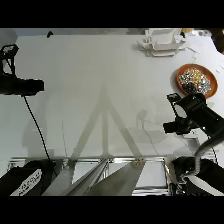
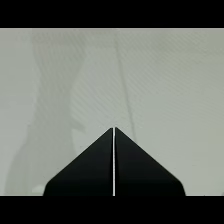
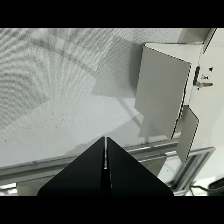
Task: Fold the box and place the chain.
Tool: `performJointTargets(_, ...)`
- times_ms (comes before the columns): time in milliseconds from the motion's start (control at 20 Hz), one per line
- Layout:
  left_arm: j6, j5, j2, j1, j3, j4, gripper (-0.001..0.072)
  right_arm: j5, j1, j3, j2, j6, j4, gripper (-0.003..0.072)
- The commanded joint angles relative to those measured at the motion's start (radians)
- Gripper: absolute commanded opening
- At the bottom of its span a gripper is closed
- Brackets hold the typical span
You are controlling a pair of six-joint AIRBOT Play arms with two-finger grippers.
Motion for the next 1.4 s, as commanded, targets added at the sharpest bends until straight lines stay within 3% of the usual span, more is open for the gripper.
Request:
performJointTargets(0, 0.0, 0.0, 0.001, 0.001, 0.0, 0.0, 0.0009, 0.0, 0.0, 0.0, 0.001, 0.0, 0.0, 0.002)
performJointTargets(550, 0.0, 0.0, 0.001, 0.001, 0.0, 0.0, 0.0009, -0.005, 0.0, 0.0, 0.001, 0.0, 0.002, 0.0019)
performJointTargets(800, 0.0, 0.0, 0.001, 0.001, 0.0, 0.0, 0.0009, -0.203, 0.0, 0.003, 0.001, -0.064, -0.054, 0.0019)
performJointTargets(950, 0.0, 0.0, 0.001, 0.001, 0.0, 0.0, 0.0009, -0.123, -0.035, 0.007, 0.001, -0.056, -0.349, 0.002)
performJointTargets(1050, 0.0, 0.0, 0.001, 0.001, 0.0, 0.0, 0.0009, -0.06, -0.138, 0.007, 0.001, -0.074, -0.53, 0.0017)
performJointTargets(1200, 0.0, 0.0, 0.001, 0.001, 0.0, 0.0, 0.0009, -0.09, -0.383, 0.007, 0.001, -0.243, -0.553, 0.0023)
performJointTargets(1250, 0.0, 0.0, 0.001, 0.001, 0.0, 0.0, 0.0009, -0.115, -0.467, 0.007, 0.001, -0.319, -0.57, 0.0148)
performJointTargets(1300, 0.0, 0.0, 0.001, 0.001, 0.0, 0.0, 0.0009, -0.137, -0.54, 0.008, 0.001, -0.366, -0.587, 0.0419)
performJointTargets(1350, 0.0, 0.0, 0.001, 0.001, 0.0, 0.0, 0.0009, -0.168, -0.612, 0.011, 0.001, -0.383, -0.604, 0.0536)
